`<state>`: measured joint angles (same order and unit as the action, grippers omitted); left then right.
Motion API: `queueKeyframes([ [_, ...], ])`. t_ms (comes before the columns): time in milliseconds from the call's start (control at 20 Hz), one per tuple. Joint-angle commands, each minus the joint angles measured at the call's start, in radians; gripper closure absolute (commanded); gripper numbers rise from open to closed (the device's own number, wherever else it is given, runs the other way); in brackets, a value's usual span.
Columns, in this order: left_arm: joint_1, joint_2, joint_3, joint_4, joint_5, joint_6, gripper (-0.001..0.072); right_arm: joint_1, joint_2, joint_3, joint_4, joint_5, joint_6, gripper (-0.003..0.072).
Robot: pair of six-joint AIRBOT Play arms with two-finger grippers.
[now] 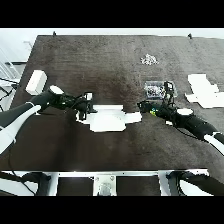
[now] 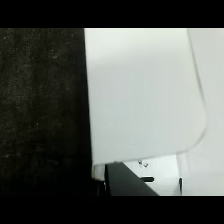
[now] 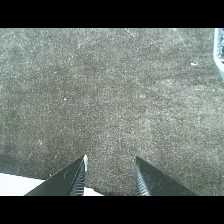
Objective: Fold the box and place the chain.
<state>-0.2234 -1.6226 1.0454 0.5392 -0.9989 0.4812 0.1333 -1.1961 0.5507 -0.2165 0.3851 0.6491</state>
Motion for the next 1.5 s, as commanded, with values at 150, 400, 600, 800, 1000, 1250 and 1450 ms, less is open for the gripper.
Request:
queueKeyframes([
  [150,0.031,-0.044,0.066,-0.005,-0.101,-0.028,0.0692,0.0,0.0,0.0,0.0,-0.001,0.005,0.031],
  [400,0.026,-0.044,0.066,0.01,-0.05,-0.066,0.0692,0.0,0.0,0.0,0.0,-0.001,0.005,0.031],
  [600,-0.032,-0.043,0.066,0.104,0.045,-0.151,0.0693,0.0,0.0,0.0,0.0,-0.004,0.005,0.0309],
  [800,-0.014,-0.043,0.066,0.067,0.013,-0.129,0.0692,0.0,0.0,0.0,0.0,-0.004,0.005,0.0309],
  [1000,-0.017,-0.043,0.066,0.072,0.018,-0.133,0.0689,0.0,0.0,0.0,-0.002,-0.003,-0.01,0.0309],
  [1250,-0.017,-0.043,0.066,0.074,0.007,-0.134,0.0689,0.001,0.076,0.0,-0.001,0.14,-0.237,0.0242],
  [1450,-0.017,-0.043,0.066,0.074,0.008,-0.133,0.0689,0.045,0.181,0.0,-0.028,0.298,-0.381,0.0108],
])
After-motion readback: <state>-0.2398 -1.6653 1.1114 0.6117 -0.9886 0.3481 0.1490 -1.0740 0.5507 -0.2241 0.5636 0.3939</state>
